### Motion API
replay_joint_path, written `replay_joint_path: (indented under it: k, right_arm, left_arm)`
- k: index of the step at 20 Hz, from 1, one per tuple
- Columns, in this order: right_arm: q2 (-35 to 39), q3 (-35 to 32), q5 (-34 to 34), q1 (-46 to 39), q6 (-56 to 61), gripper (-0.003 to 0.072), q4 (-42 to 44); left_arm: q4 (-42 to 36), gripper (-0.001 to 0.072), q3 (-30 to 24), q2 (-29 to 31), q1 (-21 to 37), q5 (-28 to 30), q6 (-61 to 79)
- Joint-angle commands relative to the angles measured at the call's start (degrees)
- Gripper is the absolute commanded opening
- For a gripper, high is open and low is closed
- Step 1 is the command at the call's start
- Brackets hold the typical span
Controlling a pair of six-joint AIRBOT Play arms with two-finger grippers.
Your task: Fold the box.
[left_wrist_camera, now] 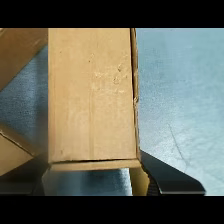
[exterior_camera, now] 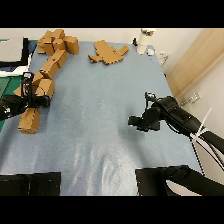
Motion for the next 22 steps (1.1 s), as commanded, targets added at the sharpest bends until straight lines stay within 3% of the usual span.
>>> replay_joint_path:
  k: [1, 3, 10, 16, 22]
  right_arm:
    - [0.0, 0.04, 0.0, -0.02, 0.0, 0.0004, 0.5]
    - [0.0, 0.04, 0.0, -0.02, 0.0, 0.0004, 0.61]
    - [0.0, 0.04, -0.02, -0.02, 0.0, 0.0003, 0.63]
    - [0.0, 0.04, 0.0, -0.02, -0.02, 0.0004, 1.97]
    - [-0.02, 0.98, 0.11, -0.02, -0.04, 0.0004, 3.52]
  left_arm:
    - [2.67, 0.0481, 0.0, -0.04, 0.04, -0.26, 0.09]
    - [2.64, 0.0685, 0.0, -0.04, 0.04, -0.28, -0.11]
    - [2.82, 0.0686, 0.0, 0.37, 0.04, -4.59, -0.09]
    - [4.17, 0.0694, 0.02, 6.1, 2.16, -7.08, -0.7]
    - [4.5, 0.0693, 0.74, 17.2, 4.79, -22.4, -2.03]
